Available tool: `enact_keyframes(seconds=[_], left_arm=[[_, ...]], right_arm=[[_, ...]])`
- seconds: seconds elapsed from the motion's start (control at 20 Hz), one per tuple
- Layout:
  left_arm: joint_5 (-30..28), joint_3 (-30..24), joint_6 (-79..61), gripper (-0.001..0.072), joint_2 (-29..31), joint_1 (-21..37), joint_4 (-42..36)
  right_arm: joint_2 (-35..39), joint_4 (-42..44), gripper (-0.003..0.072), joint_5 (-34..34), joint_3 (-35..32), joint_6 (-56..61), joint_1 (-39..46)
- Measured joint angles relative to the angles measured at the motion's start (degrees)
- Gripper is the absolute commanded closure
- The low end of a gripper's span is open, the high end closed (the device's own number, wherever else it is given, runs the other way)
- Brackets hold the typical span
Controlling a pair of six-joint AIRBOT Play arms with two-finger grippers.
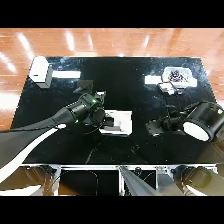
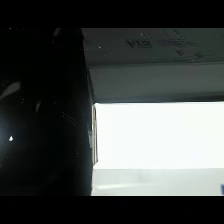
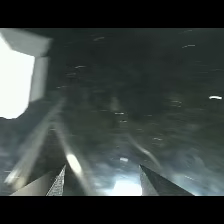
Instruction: Fold the box and place the chain.
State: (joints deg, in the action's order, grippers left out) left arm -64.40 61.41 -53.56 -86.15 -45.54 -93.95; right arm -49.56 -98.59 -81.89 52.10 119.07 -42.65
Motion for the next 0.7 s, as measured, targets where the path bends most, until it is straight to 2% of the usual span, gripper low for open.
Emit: enact_keyframes(seconds=[0.15, 0.35, 0.4, 0.45, 0.6, 0.65, 0.7], left_arm=[[0.0, 0.0, 0.0, 0.0686, 0.0, 0.0, 0.0], [0.0, 0.0, 0.0, 0.0687, 0.0, 0.0, 0.0], [-0.1, 0.0, 0.0, 0.0686, 0.0, 0.0, 0.0], [-0.1, 0.0, 0.0, 0.0686, 0.0, 0.0, 0.0], [-0.1, 0.0, 0.0, 0.0686, 0.0, 0.0, -0.1], [-0.1, 0.0, 0.0, 0.0686, 0.0, 0.0, -0.1], [-0.1, 0.0, 0.0, 0.0687, 0.0, 0.0, -0.1]], right_arm=[[-3.3, 5.2, 0.0136, 7.5, -2.1, 0.2, 1.0], [-12.3, 12.2, 0.0137, 17.0, -2.6, 1.4, 1.3], [-14.5, 13.5, 0.0220, 18.9, -2.4, 1.5, 1.2], [-16.8, 14.6, 0.0260, 20.1, -2.0, 1.6, 1.2], [-22.2, 16.3, 0.0263, 22.7, -0.7, 1.8, 1.0], [-23.6, 16.6, 0.0321, 23.2, -0.2, 2.0, 0.9], [-24.9, 16.7, 0.0321, 23.5, 0.4, 2.1, 0.9]])
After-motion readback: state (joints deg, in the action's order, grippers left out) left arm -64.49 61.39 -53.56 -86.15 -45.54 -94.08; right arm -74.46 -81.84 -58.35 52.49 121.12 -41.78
